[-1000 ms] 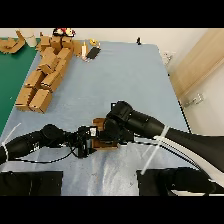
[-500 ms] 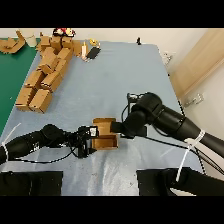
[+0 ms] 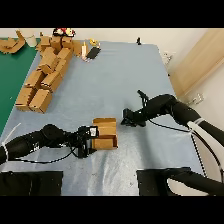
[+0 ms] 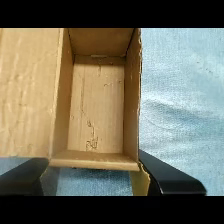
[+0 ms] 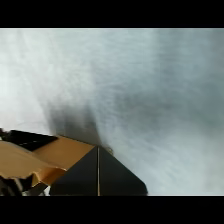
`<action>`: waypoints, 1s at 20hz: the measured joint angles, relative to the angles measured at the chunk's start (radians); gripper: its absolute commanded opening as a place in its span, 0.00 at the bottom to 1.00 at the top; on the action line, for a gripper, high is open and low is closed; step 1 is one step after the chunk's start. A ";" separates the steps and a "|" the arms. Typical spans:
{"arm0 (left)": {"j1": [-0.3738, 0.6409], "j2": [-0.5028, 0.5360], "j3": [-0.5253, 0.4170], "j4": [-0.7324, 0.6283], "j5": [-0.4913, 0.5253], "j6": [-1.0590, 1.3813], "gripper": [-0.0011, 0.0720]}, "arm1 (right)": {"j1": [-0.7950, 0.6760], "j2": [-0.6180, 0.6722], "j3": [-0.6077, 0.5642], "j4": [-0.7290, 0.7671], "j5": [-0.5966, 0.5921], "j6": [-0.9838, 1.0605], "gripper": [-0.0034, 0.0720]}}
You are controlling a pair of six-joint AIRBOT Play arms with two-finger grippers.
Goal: Fold the box.
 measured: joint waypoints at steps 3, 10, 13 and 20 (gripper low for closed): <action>0.000 0.000 0.000 0.000 0.000 0.000 0.83 | -0.031 -0.111 -0.011 0.284 -0.106 -0.352 0.04; 0.000 0.000 0.000 0.000 0.000 0.000 0.83 | 0.040 -0.134 -0.031 0.496 -0.261 -0.794 0.05; 0.000 0.000 0.000 0.000 0.000 0.000 0.83 | 0.073 -0.043 -0.071 0.478 -0.225 -0.873 0.05; 0.000 0.000 0.000 0.000 0.000 0.000 0.83 | 0.240 0.208 -0.227 0.274 0.049 -0.926 0.05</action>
